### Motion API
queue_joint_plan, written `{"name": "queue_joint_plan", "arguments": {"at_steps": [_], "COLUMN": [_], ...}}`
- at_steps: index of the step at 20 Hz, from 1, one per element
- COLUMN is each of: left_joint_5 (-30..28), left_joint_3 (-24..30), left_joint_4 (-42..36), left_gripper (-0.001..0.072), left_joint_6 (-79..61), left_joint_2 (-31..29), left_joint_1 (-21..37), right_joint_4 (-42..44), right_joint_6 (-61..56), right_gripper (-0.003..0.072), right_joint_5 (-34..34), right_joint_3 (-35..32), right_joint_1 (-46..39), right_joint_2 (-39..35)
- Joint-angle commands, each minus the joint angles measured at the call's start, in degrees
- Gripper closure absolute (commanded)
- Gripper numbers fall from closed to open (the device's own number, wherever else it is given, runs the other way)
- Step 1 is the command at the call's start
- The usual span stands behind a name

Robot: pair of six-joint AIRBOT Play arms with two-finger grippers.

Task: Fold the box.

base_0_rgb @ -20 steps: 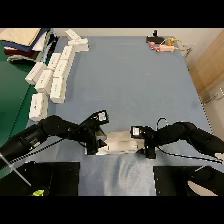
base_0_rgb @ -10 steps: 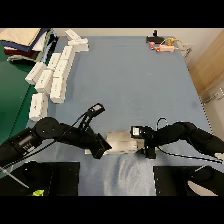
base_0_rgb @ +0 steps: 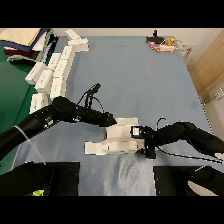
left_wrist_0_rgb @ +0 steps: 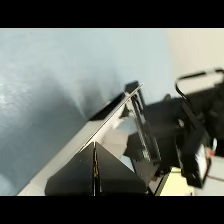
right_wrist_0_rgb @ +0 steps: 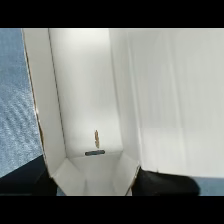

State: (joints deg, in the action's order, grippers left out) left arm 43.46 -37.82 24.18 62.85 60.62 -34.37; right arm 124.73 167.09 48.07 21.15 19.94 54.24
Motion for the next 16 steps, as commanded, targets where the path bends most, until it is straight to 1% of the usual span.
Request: {"name": "queue_joint_plan", "arguments": {"at_steps": [1, 4, 6, 16], "left_joint_5": [2.97, 4.83, 6.43, 7.10], "left_joint_3": [-0.70, -0.70, -0.70, -0.68], "left_joint_4": [-0.22, -0.20, -0.20, -0.11], "left_gripper": [0.0697, 0.0697, 0.0697, 0.0697], "left_joint_6": [1.73, 2.73, 2.69, 2.25], "left_joint_2": [6.12, 10.47, 12.09, 13.25], "left_joint_1": [2.43, 2.19, 2.19, -0.61], "right_joint_4": [0.00, 0.00, 0.00, -0.02], "right_joint_6": [0.02, 0.00, 0.00, 0.00], "right_gripper": [0.0171, 0.0171, 0.0171, 0.0171], "right_joint_5": [-0.02, -0.02, -0.02, -0.02], "right_joint_3": [-0.02, -0.02, -0.02, -0.02], "right_joint_1": [0.04, 0.04, 0.04, 0.04], "right_joint_2": [-0.04, -0.04, -0.04, -0.04]}}
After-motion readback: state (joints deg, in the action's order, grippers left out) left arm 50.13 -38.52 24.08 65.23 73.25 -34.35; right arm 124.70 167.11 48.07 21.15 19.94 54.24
